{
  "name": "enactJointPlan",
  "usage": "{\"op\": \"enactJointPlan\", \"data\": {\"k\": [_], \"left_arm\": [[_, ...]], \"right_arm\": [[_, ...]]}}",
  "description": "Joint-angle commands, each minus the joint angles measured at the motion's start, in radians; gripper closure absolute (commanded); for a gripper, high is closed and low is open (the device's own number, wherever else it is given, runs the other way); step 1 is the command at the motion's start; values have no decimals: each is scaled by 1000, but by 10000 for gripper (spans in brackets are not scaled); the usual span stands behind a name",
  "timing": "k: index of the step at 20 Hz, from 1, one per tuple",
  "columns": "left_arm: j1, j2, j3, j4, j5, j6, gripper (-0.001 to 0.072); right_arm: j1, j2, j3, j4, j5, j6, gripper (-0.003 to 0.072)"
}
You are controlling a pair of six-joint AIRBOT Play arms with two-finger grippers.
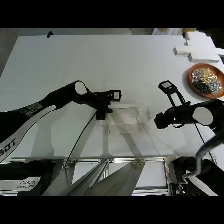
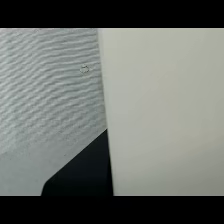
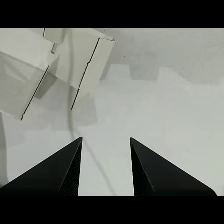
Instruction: Fold the box and place the chain.
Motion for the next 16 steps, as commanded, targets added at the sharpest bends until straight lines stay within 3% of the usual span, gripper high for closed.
{"op": "enactJointPlan", "data": {"k": [1,16], "left_arm": [[0,-3,0,6,1,-1,700],[0,-2,0,3,0,-3,698]], "right_arm": [[1,0,0,0,0,0,351],[1,0,0,1,-10,-19,356]]}}
